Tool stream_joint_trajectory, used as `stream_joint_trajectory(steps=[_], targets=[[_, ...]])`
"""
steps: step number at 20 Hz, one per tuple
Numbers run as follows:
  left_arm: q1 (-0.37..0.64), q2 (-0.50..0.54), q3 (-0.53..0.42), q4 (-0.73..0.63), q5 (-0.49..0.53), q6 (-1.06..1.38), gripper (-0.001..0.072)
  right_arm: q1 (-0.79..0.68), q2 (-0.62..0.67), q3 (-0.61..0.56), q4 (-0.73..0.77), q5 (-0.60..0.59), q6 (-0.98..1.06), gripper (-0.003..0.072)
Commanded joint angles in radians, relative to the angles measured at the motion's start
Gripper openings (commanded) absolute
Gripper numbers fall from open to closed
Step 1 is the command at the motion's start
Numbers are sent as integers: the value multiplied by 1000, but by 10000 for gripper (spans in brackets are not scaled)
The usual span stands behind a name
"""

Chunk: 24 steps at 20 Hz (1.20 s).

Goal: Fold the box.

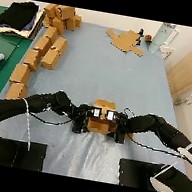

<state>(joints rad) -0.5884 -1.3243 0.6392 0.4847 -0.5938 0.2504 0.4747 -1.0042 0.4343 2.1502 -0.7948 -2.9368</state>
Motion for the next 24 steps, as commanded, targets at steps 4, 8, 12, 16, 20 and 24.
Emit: stream_joint_trajectory(steps=[4,8,12,16,20,24], targets=[[-3,-1,2,5,7,-16,313,1,0,1,0,0,0,445],[-3,-2,2,5,7,-16,313,1,0,1,0,0,0,445],[-3,-2,2,5,8,-16,313,1,0,1,0,0,0,445],[-3,-2,2,5,8,-16,313,1,0,1,0,0,0,446],[-3,-2,2,5,8,-16,313,1,0,1,0,0,0,445],[-3,-2,2,5,8,-16,313,1,0,1,0,0,0,445]])
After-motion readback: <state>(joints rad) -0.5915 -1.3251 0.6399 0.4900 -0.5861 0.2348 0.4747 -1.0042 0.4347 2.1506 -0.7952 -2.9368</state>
